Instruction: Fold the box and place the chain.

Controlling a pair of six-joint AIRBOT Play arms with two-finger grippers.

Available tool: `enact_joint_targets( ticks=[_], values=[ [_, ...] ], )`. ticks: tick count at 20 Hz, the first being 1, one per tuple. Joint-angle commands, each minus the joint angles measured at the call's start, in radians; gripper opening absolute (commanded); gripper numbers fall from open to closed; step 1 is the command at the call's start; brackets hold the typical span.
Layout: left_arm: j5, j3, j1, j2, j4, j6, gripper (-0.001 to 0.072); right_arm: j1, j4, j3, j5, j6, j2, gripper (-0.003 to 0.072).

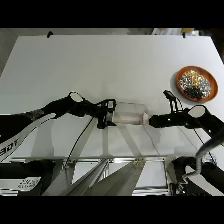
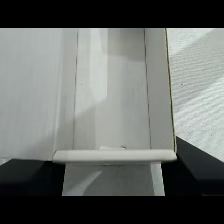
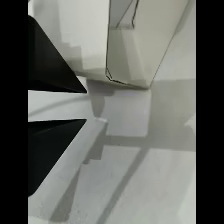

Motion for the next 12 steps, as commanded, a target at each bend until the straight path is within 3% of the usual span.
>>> enact_joint_targets(
  ticks=[1,2,5,6,12],
  values=[
    [0.0,0.0,0.0,0.0,0.0,0.0,0.033,0.003,0.033,0.0,0.003,-0.031,0.074,0.0273],
    [0.0,0.0,0.0,0.0,0.0,0.0,0.033,0.003,0.041,-0.001,0.004,-0.049,0.09,0.0349],
    [0.0,0.0,0.0,0.0,0.0,0.0,0.033,0.003,0.108,0.0,0.004,-0.051,0.098,0.0374],
    [0.0,0.0,0.0,0.0,0.0,0.0,0.033,0.003,0.126,0.0,0.006,-0.051,0.098,0.0413],
    [0.0,0.0,0.0,0.0,0.0,0.0,0.033,0.148,0.129,0.0,-0.084,0.034,0.098,0.0413]
  ],
)
